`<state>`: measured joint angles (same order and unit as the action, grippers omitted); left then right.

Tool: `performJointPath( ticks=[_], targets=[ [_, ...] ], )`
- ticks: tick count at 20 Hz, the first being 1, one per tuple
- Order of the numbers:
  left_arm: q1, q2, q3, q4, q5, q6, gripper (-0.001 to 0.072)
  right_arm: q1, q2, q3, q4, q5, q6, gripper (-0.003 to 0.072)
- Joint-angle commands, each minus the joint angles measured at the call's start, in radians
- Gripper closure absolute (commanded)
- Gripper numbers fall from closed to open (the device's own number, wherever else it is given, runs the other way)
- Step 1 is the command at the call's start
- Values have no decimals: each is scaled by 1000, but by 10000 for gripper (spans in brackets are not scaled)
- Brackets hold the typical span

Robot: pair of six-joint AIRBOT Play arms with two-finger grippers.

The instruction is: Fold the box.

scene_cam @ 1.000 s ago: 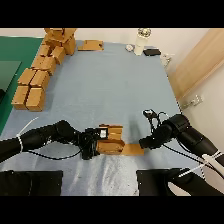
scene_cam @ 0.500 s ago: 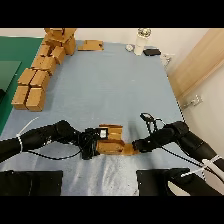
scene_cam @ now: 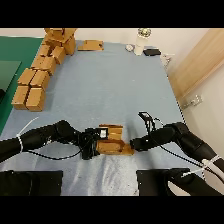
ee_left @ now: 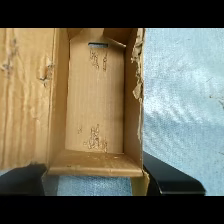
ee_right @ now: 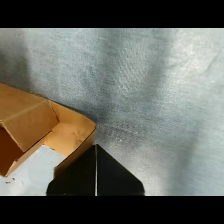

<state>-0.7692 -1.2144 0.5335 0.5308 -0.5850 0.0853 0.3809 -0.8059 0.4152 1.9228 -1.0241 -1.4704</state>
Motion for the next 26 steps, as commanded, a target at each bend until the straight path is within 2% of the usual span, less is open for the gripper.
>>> performJointPath(
  ticks=[1,11,18,26],
  targets=[
    [0,1,0,0,0,0,211,1,-13,0,28,21,-24,684],
    [0,1,0,0,0,0,211,1,-12,-27,-32,-12,-4,684],
    [0,1,0,0,0,0,211,1,-9,-42,170,38,-100,684],
    [0,1,0,0,0,0,211,2,37,-11,192,2,-100,684]
  ],
)
